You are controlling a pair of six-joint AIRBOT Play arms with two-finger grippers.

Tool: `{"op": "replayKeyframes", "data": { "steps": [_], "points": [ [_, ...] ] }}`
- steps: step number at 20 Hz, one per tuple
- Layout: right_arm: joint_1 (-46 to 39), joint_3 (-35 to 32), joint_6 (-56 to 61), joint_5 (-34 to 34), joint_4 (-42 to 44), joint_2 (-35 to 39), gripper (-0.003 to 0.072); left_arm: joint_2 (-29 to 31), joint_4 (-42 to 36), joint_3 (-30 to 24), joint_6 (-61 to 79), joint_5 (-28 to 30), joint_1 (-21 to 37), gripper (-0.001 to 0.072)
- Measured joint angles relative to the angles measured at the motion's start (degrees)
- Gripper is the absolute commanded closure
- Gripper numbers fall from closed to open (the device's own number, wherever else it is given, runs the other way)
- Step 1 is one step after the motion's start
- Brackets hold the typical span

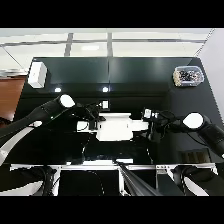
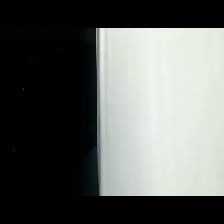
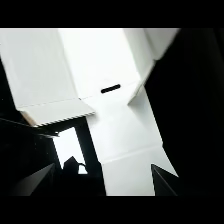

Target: Fold the box and place the chain.

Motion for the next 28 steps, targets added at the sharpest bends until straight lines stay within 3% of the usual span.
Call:
{"op": "replayKeyframes", "data": {
  "steps": [12, 19, 28],
  "points": [
    [7.69, -0.55, -3.21, -2.95, 3.1, -5.35, -0.0011, -0.9, 0.2, 0.39, -2.32, 0.04, -0.11, 0.0681],
    [10.1, -0.55, -7.74, -8.33, 9.9, -9.46, -0.0011, -0.9, -0.13, 0.39, -2.56, -0.5, -0.11, 0.0681],
    [7.26, 4.15, -16.57, -9.22, 16.28, -10.51, -0.0011, -0.9, -0.17, 0.39, -2.6, -0.94, -0.11, 0.0681]
  ]
}}
